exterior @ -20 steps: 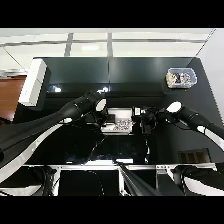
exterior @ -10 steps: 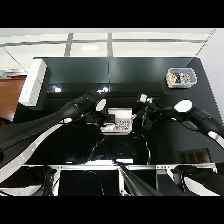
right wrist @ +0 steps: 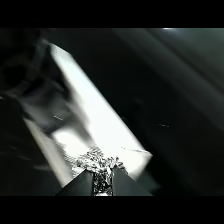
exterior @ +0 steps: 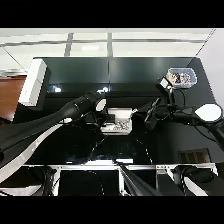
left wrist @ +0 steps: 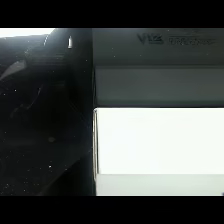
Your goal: Fold the box and place the chain.
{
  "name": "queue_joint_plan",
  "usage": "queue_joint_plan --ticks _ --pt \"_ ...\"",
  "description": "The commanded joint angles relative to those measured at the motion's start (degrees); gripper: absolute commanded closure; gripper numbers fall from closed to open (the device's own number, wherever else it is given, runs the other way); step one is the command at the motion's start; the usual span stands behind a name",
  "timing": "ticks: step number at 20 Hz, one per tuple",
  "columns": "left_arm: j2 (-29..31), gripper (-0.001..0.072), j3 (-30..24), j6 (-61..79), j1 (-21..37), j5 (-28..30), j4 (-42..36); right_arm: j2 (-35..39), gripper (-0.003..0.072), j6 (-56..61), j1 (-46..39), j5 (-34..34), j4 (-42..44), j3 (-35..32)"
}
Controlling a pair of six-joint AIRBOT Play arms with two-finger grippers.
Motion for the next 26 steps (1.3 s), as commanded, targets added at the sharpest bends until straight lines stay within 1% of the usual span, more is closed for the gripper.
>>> queue_joint_plan --ticks 1,2,3,5,8,11,12,13,14,15,17,20,22,23,26 --pt "-0.04 0.0681 0.02 0.0 -0.02 0.33 0.02 -1.77 0.0665 8.11 6.34 -5.4 3.1 -0.33" --pt "-0.04 0.0681 0.02 0.0 -0.02 0.31 0.02 -2.75 0.0451 8.96 7.65 -6.84 2.93 -0.33" --pt "-0.04 0.0681 0.02 0.0 -0.02 0.33 0.02 -2.93 0.0305 9.2 7.82 -7.69 1.66 -0.33" --pt "-0.04 0.0681 0.02 0.0 -0.02 0.37 0.15 -2.58 0.0305 9.66 6.14 -7.08 -1.77 -0.28" --pt "-0.04 0.0681 0.02 0.02 -0.02 0.15 0.22 -1.46 0.0305 10.78 -1.4 1.27 -4.7 -0.28" --pt "0.0 0.0678 0.5 -2.38 0.04 -0.57 -0.26 -1.16 0.0305 10.78 -7.74 9.35 -4.87 -0.28" --pt "0.0 0.0626 1.14 -2.67 -0.04 -1.57 -0.24 -1.16 0.0305 10.75 -8.87 10.71 -4.85 -0.28" --pt "0.02 0.0435 1.95 -2.51 -0.07 -1.73 -0.28 -1.16 0.0305 10.75 -9.64 11.52 -4.87 -0.28" --pt "0.13 0.0179 2.78 -1.77 -0.07 -3.23 -0.52 -1.16 0.0305 10.78 -9.86 11.61 -4.85 -0.28" --pt "0.61 -0.0005 3.41 -1.03 -0.07 -4.04 -0.13 -1.16 0.0305 10.78 -9.92 11.61 -4.85 -0.28" --pt "3.1 -0.0001 4.2 1.7 -0.02 -4.98 1.01 -1.16 0.0305 10.75 -9.94 11.5 -4.85 -0.28" --pt "9.18 -0.0001 4.15 5.11 0.11 -7.41 6.43 -1.16 0.0305 10.73 -9.94 11.21 -4.85 -0.28" --pt "12.94 0.0 3.34 8.28 1.09 -7.5 10.19 -1.16 0.0305 10.73 -9.94 10.67 -4.9 -0.28" --pt "14.49 0.0 2.43 9.57 2.4 -7.58 12.24 -1.16 0.0305 10.73 -9.94 9.97 -4.87 -0.28" --pt "17.99 0.0002 -1.73 11.85 9.27 -9.07 11.56 -1.16 0.0305 10.73 -9.94 7.32 -4.85 -0.28"
